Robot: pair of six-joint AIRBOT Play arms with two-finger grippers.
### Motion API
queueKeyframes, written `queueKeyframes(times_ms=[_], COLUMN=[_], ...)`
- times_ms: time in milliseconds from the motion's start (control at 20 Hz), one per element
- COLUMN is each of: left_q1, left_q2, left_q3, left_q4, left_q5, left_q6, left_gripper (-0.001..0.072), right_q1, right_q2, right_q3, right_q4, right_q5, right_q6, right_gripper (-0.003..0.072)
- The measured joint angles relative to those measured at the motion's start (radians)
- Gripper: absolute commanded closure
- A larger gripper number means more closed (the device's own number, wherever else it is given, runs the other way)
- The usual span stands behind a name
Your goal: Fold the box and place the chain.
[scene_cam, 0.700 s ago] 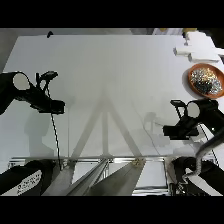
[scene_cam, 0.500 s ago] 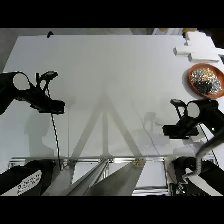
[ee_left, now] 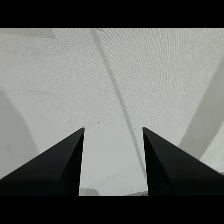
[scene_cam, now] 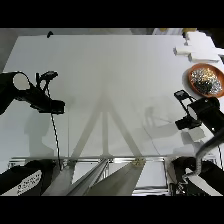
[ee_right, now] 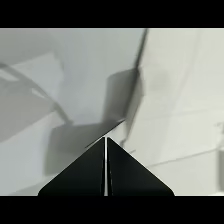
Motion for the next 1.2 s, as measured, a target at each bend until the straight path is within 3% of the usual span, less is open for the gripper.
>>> queueKeyframes(times_ms=[100,150,250,300,600,700,850,1100,1200], left_q1=[0.000,0.000,0.000,0.000,0.000,0.000,0.000,0.000,0.000], left_q2=[0.000,0.000,0.000,0.000,0.000,0.000,0.000,0.000,0.000], left_q3=[0.000,0.000,0.000,0.000,0.000,0.000,0.000,0.000,0.000], left_q4=[0.000,0.000,0.000,0.000,0.000,0.000,0.000,0.000,0.000], left_q5=[0.000,0.000,0.000,0.000,0.000,0.000,0.000,0.000,0.000], left_q6=[0.000,0.000,0.000,0.000,0.000,0.000,0.000,0.000,0.000], left_gripper=[0.0298,0.0298,0.0298,0.0298,0.0298,0.0298,0.0298,0.0298,0.0298], right_q1=[-0.035,-0.068,-0.172,-0.243,-0.602,-0.675,-0.754,-0.804,-0.809], right_q2=[0.000,0.000,0.000,-0.003,-0.106,-0.144,-0.195,-0.256,-0.287], right_q3=[0.014,0.025,0.061,0.085,0.225,0.243,0.256,0.264,0.264], right_q4=[-0.079,-0.115,-0.175,-0.196,-0.195,-0.199,-0.216,-0.225,-0.227], right_q5=[-0.032,-0.041,-0.067,-0.082,-0.130,-0.135,-0.140,-0.190,-0.204], right_q6=[-0.019,-0.027,-0.065,-0.090,-0.137,-0.171,-0.221,-0.277,-0.283], right_gripper=[0.0662,0.0595,0.0314,0.0265,0.0223,0.0142,0.0157,0.0245,0.0343])
